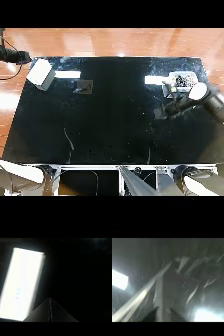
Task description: Fold the box and place the chain.
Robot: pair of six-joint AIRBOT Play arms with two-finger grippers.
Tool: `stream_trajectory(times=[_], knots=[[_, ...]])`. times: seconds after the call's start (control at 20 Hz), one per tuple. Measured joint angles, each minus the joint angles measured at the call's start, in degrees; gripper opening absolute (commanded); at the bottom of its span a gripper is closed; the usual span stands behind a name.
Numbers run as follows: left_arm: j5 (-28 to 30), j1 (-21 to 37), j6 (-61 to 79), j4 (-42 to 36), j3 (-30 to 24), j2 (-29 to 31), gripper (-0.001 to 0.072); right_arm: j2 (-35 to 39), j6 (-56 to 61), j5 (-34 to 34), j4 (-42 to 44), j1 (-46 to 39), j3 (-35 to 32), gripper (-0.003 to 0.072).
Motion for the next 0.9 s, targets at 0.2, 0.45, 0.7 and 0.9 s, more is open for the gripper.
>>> stream_trajectory(times=[0.2,0.45,0.7,0.9], knots=[[2.89,-6.14,-4.37,-0.68,-7.39,11.82,0.0015,0.83,2.05,2.32,-1.99,0.00,13.07,0.0049],[-3.63,-15.21,-6.34,0.11,-36.13,37.29,0.0015,7.58,10.34,1.95,-8.33,-0.07,10.01,0.0049],[-11.21,-20.57,-10.19,2.08,-63.36,55.25,0.0016,12.98,18.99,-5.53,-14.93,-0.07,-6.80,0.0048],[-13.49,-21.53,-11.32,3.34,-70.66,59.69,0.0016,13.97,20.94,-6.56,-17.07,-0.07,-10.91,0.0048]])
